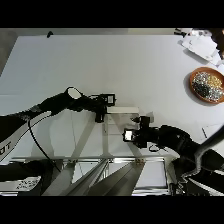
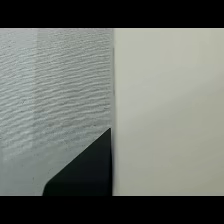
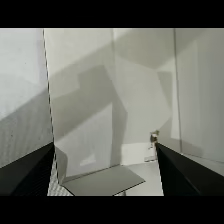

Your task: Fold the box and place the chain.

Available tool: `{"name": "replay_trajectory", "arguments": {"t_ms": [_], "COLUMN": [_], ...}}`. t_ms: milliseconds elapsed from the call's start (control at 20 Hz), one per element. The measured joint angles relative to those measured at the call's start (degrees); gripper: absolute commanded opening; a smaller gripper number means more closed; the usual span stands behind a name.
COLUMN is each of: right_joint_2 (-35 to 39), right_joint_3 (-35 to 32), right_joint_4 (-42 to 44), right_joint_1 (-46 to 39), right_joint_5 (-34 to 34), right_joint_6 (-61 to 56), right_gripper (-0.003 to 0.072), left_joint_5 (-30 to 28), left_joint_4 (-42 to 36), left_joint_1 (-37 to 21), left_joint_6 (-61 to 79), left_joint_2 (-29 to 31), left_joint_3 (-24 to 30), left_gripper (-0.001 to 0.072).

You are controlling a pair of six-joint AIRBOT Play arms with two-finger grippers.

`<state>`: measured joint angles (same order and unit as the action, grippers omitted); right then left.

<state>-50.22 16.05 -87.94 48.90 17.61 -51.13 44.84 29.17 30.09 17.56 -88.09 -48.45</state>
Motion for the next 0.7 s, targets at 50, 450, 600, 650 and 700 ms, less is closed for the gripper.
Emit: {"name": "replay_trajectory", "arguments": {"t_ms": [50, 450, 600, 650, 700], "right_joint_2": [0.63, 2.71, 3.93, 4.28, 4.55], "right_joint_3": [0.0, 0.0, 0.0, 0.0, 0.0], "right_joint_4": [-0.2, -0.94, -1.09, -1.25, -1.25], "right_joint_1": [-0.55, -3.43, -4.24, -5.01, -5.97], "right_joint_5": [-0.15, -0.92, -1.7, -1.79, -1.95], "right_joint_6": [0.0, 0.11, 0.15, 0.15, 0.15], "right_gripper": [0.0682, 0.0682, 0.0682, 0.0682, 0.0682], "left_joint_5": [0.0, 0.0, 0.0, 0.0, 0.0], "left_joint_4": [0.0, 0.0, 0.02, 0.0, 0.0], "left_joint_1": [0.0, 0.0, 0.0, 0.0, 0.0], "left_joint_6": [0.0, 0.0, 0.0, 0.0, -0.02], "left_joint_2": [0.0, 0.0, 0.0, 0.0, 0.0], "left_joint_3": [0.0, 0.0, 0.0, 0.0, 0.0], "left_gripper": [0.0015, 0.0015, 0.0015, 0.0015, 0.0015]}}
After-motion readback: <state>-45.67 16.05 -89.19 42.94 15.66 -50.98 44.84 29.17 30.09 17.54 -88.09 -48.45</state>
